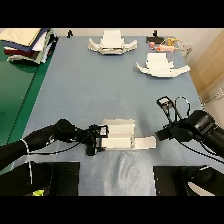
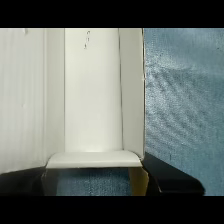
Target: Fold the box.
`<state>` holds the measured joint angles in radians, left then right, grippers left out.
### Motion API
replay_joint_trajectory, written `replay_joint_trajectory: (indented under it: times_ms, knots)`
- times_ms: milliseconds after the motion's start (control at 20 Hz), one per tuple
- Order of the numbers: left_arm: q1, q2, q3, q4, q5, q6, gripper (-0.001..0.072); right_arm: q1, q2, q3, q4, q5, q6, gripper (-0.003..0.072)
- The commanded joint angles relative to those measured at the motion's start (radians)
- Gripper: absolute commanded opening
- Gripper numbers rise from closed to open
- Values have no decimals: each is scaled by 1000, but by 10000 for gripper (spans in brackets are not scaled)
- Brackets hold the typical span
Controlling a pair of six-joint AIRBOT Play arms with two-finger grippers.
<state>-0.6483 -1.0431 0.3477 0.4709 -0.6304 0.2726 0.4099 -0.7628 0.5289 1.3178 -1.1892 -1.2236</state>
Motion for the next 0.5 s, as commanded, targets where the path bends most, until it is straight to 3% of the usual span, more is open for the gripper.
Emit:
replay_joint_trajectory:
  times_ms: [0,250,450]
  knots:
    - [0,0,0,0,0,0,196,-53,-33,-55,194,31,97,4]
    - [0,0,0,0,0,0,195,-53,-113,-85,532,215,-87,4]
    - [0,0,0,0,0,0,195,-53,-114,-46,609,193,-151,4]
